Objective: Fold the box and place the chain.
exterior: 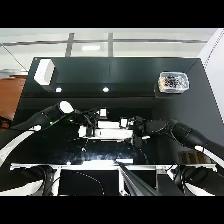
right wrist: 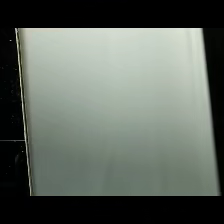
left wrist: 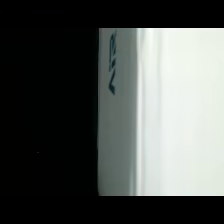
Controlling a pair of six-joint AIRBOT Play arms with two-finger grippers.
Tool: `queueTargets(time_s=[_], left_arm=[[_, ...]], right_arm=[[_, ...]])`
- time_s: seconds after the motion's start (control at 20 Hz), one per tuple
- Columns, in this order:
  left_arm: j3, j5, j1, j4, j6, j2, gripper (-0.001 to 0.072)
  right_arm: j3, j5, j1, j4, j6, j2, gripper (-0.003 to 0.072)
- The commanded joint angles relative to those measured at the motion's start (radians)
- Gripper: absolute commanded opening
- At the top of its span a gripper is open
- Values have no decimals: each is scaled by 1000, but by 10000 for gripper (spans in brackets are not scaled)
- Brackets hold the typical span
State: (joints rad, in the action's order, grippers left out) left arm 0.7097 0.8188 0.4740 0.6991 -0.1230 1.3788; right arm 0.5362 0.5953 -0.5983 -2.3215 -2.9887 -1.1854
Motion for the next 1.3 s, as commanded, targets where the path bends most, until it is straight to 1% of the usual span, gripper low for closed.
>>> queueTargets(time_s=[0.0, 0.2, 0.4, 0.7, 0.9, 1.25], left_arm=[[1, 1, -1, 1, 0, 1, 25], [1, 1, 0, 1, 0, 1, 26], [1, 1, 0, 1, 0, 1, 26], [1, 0, 0, 0, 0, 1, 25], [1, 0, 0, 0, 0, 2, 26], [1, -1, 0, 0, 0, 2, 26]], right_arm=[[-1, -15, 0, 0, 0, -6, 695], [-1, -7, 6, 1, 0, -5, 695], [-1, 26, 50, 0, 0, -5, 695], [-1, 25, 46, -8, 0, -6, 694], [-1, -4, 45, -25, 0, -6, 694], [-1, 11, 40, -44, 0, -6, 694]])
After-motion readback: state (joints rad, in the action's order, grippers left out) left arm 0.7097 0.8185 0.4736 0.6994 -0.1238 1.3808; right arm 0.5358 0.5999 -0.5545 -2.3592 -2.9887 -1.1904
